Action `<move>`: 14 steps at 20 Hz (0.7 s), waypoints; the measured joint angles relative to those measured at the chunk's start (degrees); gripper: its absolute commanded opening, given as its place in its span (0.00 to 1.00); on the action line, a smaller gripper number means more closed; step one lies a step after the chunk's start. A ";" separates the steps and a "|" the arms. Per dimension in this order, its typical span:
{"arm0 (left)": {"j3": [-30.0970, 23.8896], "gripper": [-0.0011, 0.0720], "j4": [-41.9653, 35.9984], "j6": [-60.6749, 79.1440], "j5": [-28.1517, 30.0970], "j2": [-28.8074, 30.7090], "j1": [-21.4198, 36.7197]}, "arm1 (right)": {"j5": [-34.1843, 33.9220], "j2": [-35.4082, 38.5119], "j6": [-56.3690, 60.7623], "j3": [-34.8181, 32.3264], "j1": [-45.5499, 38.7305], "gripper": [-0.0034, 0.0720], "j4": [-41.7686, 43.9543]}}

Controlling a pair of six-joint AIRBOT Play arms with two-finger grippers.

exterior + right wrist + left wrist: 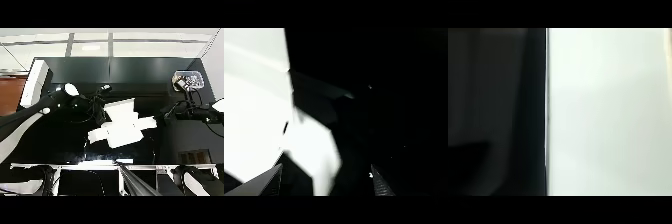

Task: Fold the box and place the chain.

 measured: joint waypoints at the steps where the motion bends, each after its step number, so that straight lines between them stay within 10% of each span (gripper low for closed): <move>1: -0.92 0.05 0.33 3.04 3.69 0.83 -1.11 | 0.48 0.00 -1.62 0.44 0.96 0.90 -0.87; 14: -3.28 0.05 1.09 26.21 13.75 2.45 -5.66 | -8.68 -0.24 -14.38 -3.15 15.45 0.88 -10.23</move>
